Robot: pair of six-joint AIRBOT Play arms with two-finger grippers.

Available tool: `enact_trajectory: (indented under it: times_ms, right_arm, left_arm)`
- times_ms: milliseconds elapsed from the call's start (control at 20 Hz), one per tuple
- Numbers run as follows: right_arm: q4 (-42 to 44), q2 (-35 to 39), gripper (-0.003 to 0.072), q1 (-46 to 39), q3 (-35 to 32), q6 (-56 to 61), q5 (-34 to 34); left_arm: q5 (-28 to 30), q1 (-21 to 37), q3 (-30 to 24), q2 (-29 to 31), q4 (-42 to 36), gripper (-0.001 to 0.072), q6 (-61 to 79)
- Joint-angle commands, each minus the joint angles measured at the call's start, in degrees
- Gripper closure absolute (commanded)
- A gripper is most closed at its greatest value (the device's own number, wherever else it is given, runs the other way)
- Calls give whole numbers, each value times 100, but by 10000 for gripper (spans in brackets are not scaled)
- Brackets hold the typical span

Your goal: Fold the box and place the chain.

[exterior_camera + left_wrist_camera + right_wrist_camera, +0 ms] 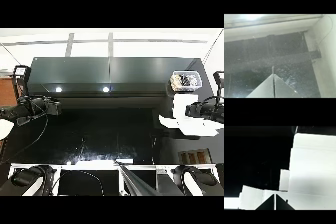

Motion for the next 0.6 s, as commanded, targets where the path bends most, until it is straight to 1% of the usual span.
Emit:
enact_trajectory:
  times_ms: [0, 200, 250, 350, 500, 550]
  right_arm:
    - [0, 2, 650, 4, -2, 2, 0]
    - [28, 2, 650, 4, -2, 7, -28]
    - [48, 2, 650, 4, -2, 7, -210]
    - [50, 2, 650, 4, -2, 9, -828]
    - [479, -7, 644, 4, -4, 28, -1008]
    - [557, -35, 363, 4, -4, 37, -1106]
  left_arm:
    - [0, 2, -2, -2, 0, 680, 2]
    - [0, 2, -2, -2, -20, 680, 2]
    - [63, 0, -2, -4, -20, 680, 2]
    - [483, 0, -2, -4, -17, 680, 2]
    - [872, -7, -2, -7, -22, 680, 2]
    - [925, -4, -2, -15, -15, 680, 2]
